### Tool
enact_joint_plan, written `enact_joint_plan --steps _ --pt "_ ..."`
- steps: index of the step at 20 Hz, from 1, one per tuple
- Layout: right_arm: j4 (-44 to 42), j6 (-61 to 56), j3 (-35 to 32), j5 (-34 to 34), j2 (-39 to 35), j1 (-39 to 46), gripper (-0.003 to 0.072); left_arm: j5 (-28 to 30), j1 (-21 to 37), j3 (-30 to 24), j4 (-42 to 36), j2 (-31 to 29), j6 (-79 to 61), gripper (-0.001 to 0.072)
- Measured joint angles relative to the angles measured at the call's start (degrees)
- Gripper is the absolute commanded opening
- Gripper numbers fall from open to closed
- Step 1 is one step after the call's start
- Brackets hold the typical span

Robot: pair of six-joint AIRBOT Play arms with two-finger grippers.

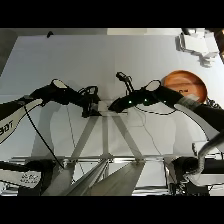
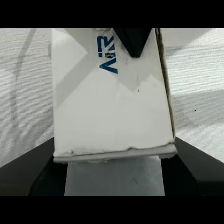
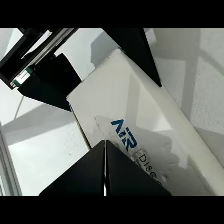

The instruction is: Fold the box and place the chain.

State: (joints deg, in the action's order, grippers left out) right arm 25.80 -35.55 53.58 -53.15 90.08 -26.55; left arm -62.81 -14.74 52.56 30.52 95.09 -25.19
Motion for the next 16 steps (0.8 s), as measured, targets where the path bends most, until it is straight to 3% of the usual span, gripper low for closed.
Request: enact_joint_plan --steps 5,9,12,16 --pt "0.63 0.0 -0.37 1.03 -1.99 0.48 0.0014 -0.02 0.0 0.0 -0.09 0.0 0.26 0.0212" --pt "1.55 -0.42 -0.33 1.36 -8.46 3.17 0.0014 -0.02 0.0 0.0 -0.11 0.0 0.31 0.0212" --pt "5.86 -3.72 -0.33 1.33 -15.23 7.56 0.0015 -0.02 0.0 0.0 -0.11 0.0 0.22 0.0212" --pt "18.12 -12.37 -0.33 0.46 -23.96 14.93 0.0015 0.0 0.0 0.0 -0.09 0.0 0.15 0.0212"
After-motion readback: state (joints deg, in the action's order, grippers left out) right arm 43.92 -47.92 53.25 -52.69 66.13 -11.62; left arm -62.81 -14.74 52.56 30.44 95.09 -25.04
